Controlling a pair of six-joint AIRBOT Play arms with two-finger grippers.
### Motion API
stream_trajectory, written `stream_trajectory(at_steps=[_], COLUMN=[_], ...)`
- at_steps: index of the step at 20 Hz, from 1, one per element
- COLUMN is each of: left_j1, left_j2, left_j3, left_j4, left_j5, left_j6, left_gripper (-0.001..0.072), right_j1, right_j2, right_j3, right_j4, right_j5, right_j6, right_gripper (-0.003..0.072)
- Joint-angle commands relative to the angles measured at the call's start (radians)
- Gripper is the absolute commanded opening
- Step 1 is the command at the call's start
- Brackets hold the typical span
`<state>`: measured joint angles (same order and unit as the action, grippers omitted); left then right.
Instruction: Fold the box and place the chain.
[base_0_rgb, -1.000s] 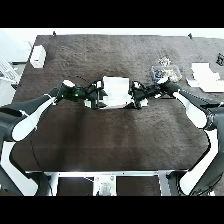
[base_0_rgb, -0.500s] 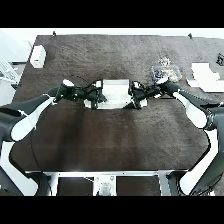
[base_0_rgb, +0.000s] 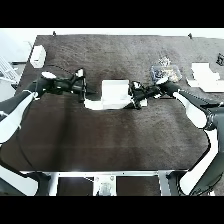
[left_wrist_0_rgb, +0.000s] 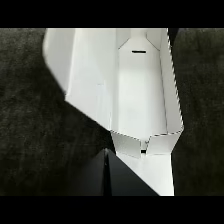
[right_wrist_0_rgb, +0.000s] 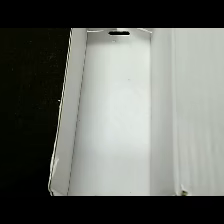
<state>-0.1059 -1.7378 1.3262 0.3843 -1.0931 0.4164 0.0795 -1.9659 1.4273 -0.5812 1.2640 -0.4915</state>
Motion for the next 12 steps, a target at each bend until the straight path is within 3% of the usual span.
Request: stream_trajectory(at_steps=[1,6,10,12], left_j1=[0.072,0.130,0.125,0.125], left_j2=[0.036,0.036,0.035,0.035], left_j3=[0.000,0.000,0.000,-0.003], left_j4=[0.004,0.072,0.345,0.433], left_j5=[-0.103,-0.100,-0.076,-0.097], left_j6=[-0.109,-0.517,-1.153,-1.352], left_gripper=[0.0022,0.0021,0.0021,0.0021], right_j1=[0.000,0.000,0.000,0.000], right_j2=[0.000,0.000,0.000,0.000], right_j3=[0.000,0.000,0.000,0.000], right_j4=[0.003,0.003,0.003,0.003], right_j5=[-0.003,-0.003,-0.003,-0.003], right_j6=[0.002,0.002,0.002,0.002], right_gripper=[0.0591,0.0591,0.0591,0.0591])
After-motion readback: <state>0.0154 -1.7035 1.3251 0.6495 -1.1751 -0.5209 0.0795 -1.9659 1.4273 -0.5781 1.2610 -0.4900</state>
